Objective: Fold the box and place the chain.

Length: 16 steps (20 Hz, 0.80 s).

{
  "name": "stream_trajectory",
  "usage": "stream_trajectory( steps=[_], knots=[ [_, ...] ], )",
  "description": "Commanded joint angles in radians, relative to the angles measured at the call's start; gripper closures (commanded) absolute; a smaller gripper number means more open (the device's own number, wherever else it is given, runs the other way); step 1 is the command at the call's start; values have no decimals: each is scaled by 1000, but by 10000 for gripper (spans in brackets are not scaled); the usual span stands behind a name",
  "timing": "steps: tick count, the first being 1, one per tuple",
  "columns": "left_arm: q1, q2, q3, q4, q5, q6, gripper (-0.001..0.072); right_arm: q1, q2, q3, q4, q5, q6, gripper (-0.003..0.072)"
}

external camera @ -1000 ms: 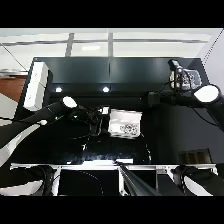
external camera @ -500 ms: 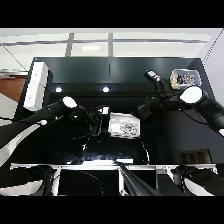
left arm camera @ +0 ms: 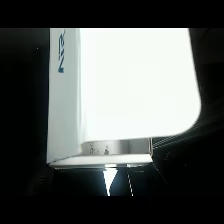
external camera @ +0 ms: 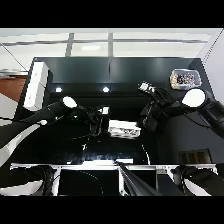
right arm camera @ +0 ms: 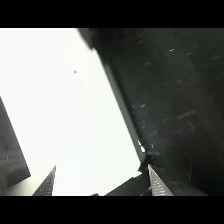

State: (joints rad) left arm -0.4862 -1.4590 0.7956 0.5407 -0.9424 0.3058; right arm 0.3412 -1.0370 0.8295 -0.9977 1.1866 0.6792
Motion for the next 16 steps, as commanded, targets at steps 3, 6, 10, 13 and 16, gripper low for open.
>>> stream_trajectory(
  steps=[3, 6, 10, 13, 16],
  knots=[
    [0, -1, 0, 0, 0, 0, 209, 54, 18, -72, 19, -89, -55, -24],
    [0, -1, 0, 0, 0, 0, 209, 103, 18, -111, 19, -168, -56, -24],
    [0, -1, 0, 0, 0, 0, 209, 143, 18, -113, -8, -176, -56, 182],
    [0, -1, 0, 0, 0, 0, 209, 166, 18, -113, -13, -190, -57, 384],
    [0, -1, 0, 0, 0, 0, 209, 166, 18, -112, -13, -197, -55, 387]
  ],
)
